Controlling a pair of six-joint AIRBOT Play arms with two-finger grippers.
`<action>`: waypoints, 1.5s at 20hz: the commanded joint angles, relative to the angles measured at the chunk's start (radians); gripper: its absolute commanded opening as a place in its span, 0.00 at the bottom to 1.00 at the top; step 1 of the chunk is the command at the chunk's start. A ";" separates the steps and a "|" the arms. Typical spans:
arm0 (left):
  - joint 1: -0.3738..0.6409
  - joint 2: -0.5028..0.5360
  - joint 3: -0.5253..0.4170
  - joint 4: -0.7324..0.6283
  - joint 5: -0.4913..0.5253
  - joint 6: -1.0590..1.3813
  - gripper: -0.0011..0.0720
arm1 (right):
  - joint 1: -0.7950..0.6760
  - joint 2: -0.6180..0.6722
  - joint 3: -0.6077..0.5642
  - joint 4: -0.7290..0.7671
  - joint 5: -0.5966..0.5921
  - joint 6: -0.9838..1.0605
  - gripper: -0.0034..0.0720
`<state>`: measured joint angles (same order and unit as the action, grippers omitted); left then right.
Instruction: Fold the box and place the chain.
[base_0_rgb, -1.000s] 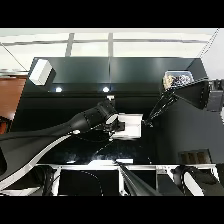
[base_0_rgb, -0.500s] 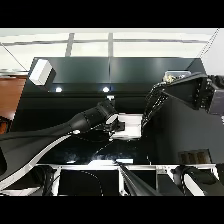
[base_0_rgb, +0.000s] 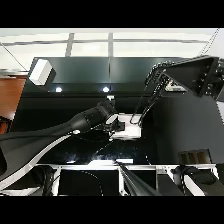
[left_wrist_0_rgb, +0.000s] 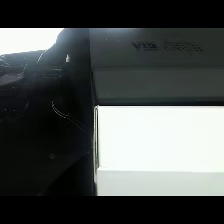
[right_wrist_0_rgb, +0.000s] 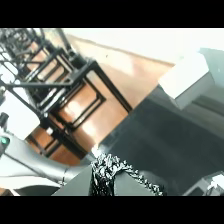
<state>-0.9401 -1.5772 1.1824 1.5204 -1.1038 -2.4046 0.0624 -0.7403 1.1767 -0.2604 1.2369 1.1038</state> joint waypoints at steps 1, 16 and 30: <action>0.001 0.000 0.000 0.000 0.000 0.000 0.05 | 0.008 0.000 0.006 0.006 -0.064 0.014 0.05; 0.001 0.000 0.000 0.000 0.000 0.000 0.05 | 0.194 -0.003 -0.104 -0.321 -0.068 0.199 0.05; 0.001 0.000 0.000 0.000 -0.001 0.000 0.05 | 0.214 -0.019 -0.505 -0.344 -0.187 0.209 0.05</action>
